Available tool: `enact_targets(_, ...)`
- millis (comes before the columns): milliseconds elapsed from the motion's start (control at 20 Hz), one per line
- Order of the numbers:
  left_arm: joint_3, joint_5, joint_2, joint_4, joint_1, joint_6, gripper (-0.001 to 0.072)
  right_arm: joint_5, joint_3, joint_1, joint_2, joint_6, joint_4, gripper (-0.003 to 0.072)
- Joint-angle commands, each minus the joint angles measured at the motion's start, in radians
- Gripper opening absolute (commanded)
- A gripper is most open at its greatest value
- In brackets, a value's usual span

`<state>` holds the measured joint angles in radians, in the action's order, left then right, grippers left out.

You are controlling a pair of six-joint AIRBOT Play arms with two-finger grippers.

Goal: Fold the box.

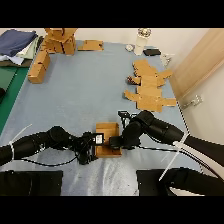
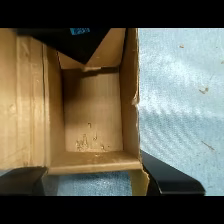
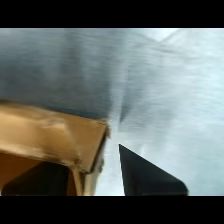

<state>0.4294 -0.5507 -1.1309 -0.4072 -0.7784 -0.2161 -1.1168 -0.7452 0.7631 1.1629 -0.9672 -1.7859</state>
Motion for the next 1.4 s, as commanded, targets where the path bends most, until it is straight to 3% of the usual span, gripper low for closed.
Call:
enact_targets(0, 0.000, 0.001, 0.000, 0.000, 0.000, 0.000, 0.0463, -0.081, -0.039, 0.034, 0.047, 0.083, 0.087, 0.0457)
enact_targets(300, 0.000, 0.001, 0.000, 0.000, 0.000, 0.000, 0.0463, -0.104, -0.097, 0.099, 0.072, 0.170, 0.182, 0.0451)
enact_targets(350, 0.000, 0.001, 0.000, 0.000, 0.000, 0.000, 0.0463, -0.104, -0.097, 0.106, 0.076, 0.176, 0.190, 0.0376)
enact_targets(500, 0.000, 0.001, 0.000, 0.000, 0.000, 0.000, 0.0463, -0.103, -0.097, 0.122, 0.103, 0.182, 0.192, 0.0375)
enact_targets(650, 0.000, 0.001, 0.000, 0.000, 0.000, 0.000, 0.0463, -0.095, -0.097, 0.146, 0.125, 0.182, 0.194, 0.0185)
enact_targets(700, 0.000, 0.001, 0.000, 0.000, 0.000, 0.000, 0.0463, -0.090, -0.097, 0.150, 0.125, 0.181, 0.194, 0.0079)
enact_targets(800, 0.000, 0.001, 0.000, 0.000, 0.000, 0.000, 0.0463, -0.088, -0.097, 0.152, 0.125, 0.181, 0.196, 0.0003)
enact_targets(1050, 0.000, 0.001, 0.000, 0.000, 0.000, 0.000, 0.0463, -0.037, -0.097, 0.174, 0.125, 0.181, 0.219, 0.0017)
enact_targets(1150, 0.000, 0.000, 0.000, 0.000, 0.000, 0.000, 0.0463, -0.042, -0.097, 0.174, 0.124, 0.181, 0.219, 0.0395)
enact_targets(1350, 0.000, 0.001, 0.000, 0.000, 0.000, 0.000, 0.0463, -0.046, -0.097, 0.174, 0.106, 0.181, 0.219, 0.0409)
